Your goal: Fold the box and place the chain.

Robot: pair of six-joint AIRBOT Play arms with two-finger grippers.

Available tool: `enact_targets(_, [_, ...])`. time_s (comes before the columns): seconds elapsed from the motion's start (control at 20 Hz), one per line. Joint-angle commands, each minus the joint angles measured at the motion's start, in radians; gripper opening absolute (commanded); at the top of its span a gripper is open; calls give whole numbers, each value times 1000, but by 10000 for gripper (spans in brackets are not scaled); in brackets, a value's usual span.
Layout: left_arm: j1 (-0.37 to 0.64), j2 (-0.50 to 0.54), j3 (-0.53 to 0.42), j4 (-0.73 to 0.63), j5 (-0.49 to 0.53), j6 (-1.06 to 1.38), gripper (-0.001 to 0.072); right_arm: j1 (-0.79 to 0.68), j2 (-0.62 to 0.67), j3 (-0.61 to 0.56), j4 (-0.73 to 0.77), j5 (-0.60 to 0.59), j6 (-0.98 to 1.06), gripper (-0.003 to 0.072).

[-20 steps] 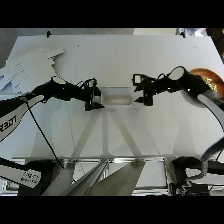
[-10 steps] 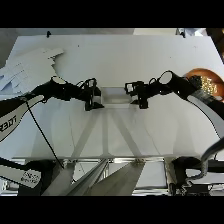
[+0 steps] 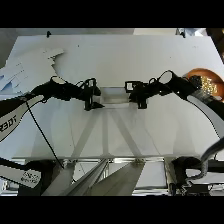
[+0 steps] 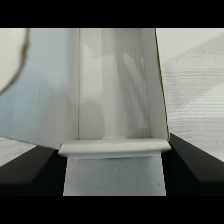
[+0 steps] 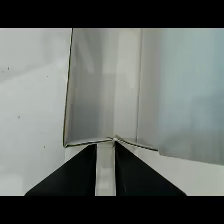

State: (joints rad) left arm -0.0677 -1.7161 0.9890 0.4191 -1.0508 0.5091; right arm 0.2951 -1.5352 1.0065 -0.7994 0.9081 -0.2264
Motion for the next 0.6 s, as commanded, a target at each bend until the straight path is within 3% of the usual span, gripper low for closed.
enact_targets(0.0, [0,0,0,0,0,-1,376,1,0,0,84,17,0,103])
enact_targets(0.1, [0,0,0,0,0,-1,376,1,-3,0,89,19,0,147])
enact_targets(0.15, [0,0,0,0,0,-1,376,1,-6,0,89,19,1,248])
enact_targets(0.2, [0,0,0,0,0,-1,376,1,-10,0,89,19,6,293])
enact_targets(0.25, [0,0,0,0,0,-1,376,1,-16,0,89,19,20,297])
enact_targets(0.3, [0,0,0,0,0,-1,376,3,-23,0,89,20,20,358])
enact_targets(0.35, [0,0,0,0,0,-1,376,5,-31,0,89,19,20,468])
enact_targets(0.5, [0,0,0,0,0,-1,376,21,-40,0,89,17,20,472])
enact_targets(0.55, [0,0,0,0,0,-1,376,26,-40,0,89,16,20,415])
